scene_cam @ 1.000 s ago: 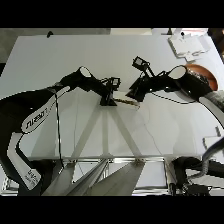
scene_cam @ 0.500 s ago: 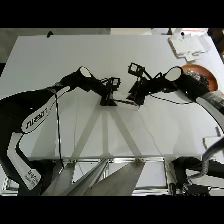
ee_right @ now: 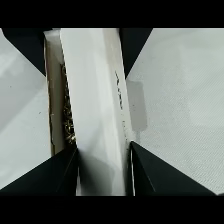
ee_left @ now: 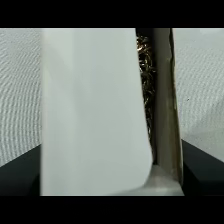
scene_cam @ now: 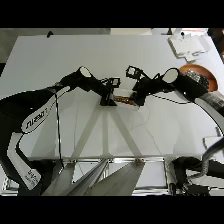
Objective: Fold the box and place the chain.
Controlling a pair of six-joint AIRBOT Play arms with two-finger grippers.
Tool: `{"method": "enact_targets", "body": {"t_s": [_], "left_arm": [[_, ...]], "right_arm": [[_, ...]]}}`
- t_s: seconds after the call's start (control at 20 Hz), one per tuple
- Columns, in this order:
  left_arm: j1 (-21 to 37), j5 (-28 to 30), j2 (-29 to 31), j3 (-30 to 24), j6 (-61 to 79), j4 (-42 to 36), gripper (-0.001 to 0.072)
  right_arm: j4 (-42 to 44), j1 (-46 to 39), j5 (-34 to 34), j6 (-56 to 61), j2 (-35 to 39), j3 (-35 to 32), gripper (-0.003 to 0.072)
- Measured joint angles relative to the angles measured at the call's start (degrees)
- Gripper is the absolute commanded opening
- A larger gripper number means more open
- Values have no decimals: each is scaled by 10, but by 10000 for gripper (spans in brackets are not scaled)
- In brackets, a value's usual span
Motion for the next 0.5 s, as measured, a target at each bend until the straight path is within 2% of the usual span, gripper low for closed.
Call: {"method": "enact_targets", "body": {"t_s": [0.05, 0.1, 0.5], "left_arm": [[0, 0, 0, 0, 0, 0, 151], [0, 0, 0, 0, 0, 0, 151], [0, 0, 0, 0, 0, 0, 151]], "right_arm": [[-2, 0, 11, 3, 0, 0, 571], [-3, 0, 17, 3, 0, 0, 589], [-2, 0, 36, 7, 49, 0, 582]]}}
